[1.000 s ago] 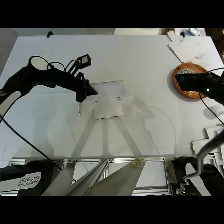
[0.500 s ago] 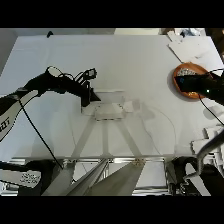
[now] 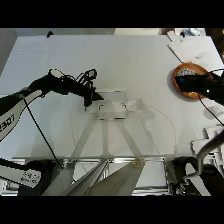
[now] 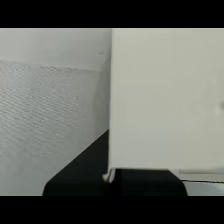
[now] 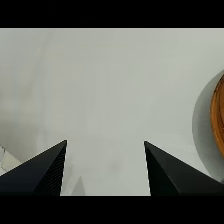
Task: Fold the box and place the chain.
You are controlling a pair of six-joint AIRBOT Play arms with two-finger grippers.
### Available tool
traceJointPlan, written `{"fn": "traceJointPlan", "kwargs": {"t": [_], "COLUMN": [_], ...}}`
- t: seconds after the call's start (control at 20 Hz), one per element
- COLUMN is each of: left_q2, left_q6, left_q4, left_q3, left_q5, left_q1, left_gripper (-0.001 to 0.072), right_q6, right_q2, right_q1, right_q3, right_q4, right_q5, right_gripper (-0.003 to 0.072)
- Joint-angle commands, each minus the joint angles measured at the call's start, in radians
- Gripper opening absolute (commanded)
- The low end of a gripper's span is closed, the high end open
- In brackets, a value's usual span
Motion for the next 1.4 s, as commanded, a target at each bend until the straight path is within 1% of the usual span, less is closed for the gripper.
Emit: {"fn": "traceJointPlan", "kwargs": {"t": [0.0,0.3,0.45,0.6,0.7,0.85,1.0,1.2,1.35], "left_q2": [-0.019,-0.017,-0.007,0.018,0.029,0.032,0.032,0.032,0.032], "left_q6": [0.013,-0.012,-0.012,-0.006,-0.006,-0.006,-0.007,-0.007,-0.006], "left_q4": [-0.013,0.088,0.092,0.092,0.092,0.087,0.087,0.087,0.087], "left_q3": [0.0,0.0,0.0,0.0,0.0,0.0,0.0,0.0,0.0], "left_q5": [0.0,0.001,0.006,0.034,0.035,0.029,0.026,0.027,0.027], "left_q1": [-0.001,-0.001,-0.001,0.0,0.0,0.0,0.0,0.0,0.0], "left_gripper": [0.0004,0.0003,0.0003,0.0005,0.0007,0.0013,0.0013,0.0013,0.0013], "right_q6": [0.0,0.0,0.0,0.0,-0.017,-0.174,-0.309,-0.436,-0.462], "right_q2": [0.001,0.001,0.0,0.001,0.001,0.001,0.001,0.001,0.001], "right_q1": [-0.001,-0.001,-0.001,-0.001,-0.001,0.019,0.087,0.195,0.258], "right_q3": [0.001,0.001,0.001,0.001,0.001,0.001,0.001,0.001,0.001], "right_q4": [0.0,0.0,0.0,0.0,0.002,0.01,0.011,0.01,-0.01], "right_q5": [0.0,0.0,0.0,0.001,0.018,0.09,0.154,0.16,0.152], "right_gripper": [0.0526,0.0526,0.0526,0.0526,0.0526,0.0527,0.0528,0.0527,0.0527]}}
